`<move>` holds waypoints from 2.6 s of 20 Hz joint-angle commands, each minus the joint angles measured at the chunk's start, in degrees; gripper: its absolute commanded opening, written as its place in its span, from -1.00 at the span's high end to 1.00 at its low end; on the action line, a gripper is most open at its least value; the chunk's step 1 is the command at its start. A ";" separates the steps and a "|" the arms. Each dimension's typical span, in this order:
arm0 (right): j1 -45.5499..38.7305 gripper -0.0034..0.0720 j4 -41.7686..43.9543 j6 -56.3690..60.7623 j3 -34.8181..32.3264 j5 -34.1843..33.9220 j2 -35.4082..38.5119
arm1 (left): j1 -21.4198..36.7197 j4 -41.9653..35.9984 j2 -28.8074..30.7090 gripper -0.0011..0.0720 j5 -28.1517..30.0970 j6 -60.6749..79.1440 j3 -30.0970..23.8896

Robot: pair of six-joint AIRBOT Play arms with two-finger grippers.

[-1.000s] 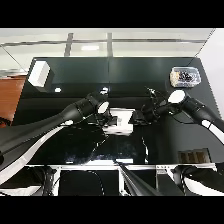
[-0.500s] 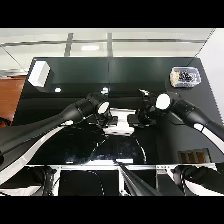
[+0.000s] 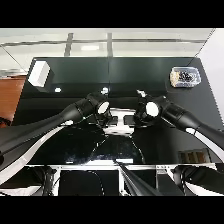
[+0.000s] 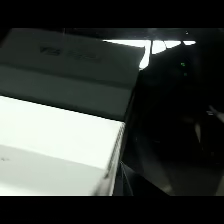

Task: Fold the box and place the chain.

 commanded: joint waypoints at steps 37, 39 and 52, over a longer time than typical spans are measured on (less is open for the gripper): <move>4.17 0.19 -8.87 8.74 8.11 11.93 0.92 | 0.04 0.07 0.00 0.90 0.15 0.00 0.07; 3.61 0.19 -10.38 4.74 10.88 15.69 5.86 | 0.04 0.07 0.00 0.90 0.15 0.00 0.07; -39.19 -0.91 -26.29 1.79 16.06 -12.57 -4.11 | 0.04 0.13 0.00 0.89 0.04 0.00 0.07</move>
